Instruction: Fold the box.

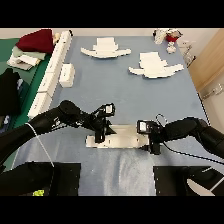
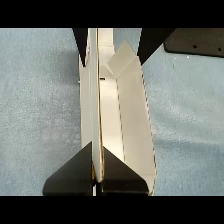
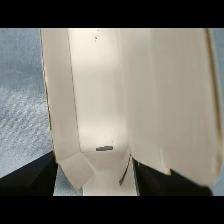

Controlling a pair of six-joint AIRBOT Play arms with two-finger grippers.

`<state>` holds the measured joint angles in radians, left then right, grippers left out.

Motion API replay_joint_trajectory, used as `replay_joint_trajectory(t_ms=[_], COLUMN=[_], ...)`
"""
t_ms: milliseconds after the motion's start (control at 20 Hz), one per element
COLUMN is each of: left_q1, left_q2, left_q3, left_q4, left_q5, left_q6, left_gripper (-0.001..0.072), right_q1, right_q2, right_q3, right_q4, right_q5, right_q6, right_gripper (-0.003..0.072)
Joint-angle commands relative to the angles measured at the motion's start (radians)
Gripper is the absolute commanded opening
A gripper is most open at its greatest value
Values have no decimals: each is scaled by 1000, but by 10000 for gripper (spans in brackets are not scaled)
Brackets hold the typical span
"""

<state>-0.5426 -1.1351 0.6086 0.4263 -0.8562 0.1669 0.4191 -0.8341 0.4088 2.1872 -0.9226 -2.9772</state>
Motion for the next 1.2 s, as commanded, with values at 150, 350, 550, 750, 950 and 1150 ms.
replay_joint_trajectory(t_ms=[150, 350, 550, 750, 950, 1150], left_q1=[0, 0, 0, 0, 0, 0], left_q2=[0, 0, 0, 0, 0, 0], left_q3=[0, 0, 0, 0, 0, 0], left_q4=[0, 0, 0, 0, 0, 0], left_q5=[0, 0, 0, 0, 0, 0], left_q6=[0, 0, 0, 0, 0, 0], left_gripper=[12, 12, 12, 12, 12, 12], right_q1=[4, 42, 44, 44, 44, 44], right_q2=[-63, -91, -91, -95, -93, -92], right_q3=[-1, -14, -28, -37, -42, -42], right_q4=[18, 16, 11, 4, -1, 1], right_q5=[78, 119, 128, 126, 126, 130], right_q6=[-26, -26, -26, -26, -26, -26], right_gripper=[685, 685, 684, 463, 490, 664])
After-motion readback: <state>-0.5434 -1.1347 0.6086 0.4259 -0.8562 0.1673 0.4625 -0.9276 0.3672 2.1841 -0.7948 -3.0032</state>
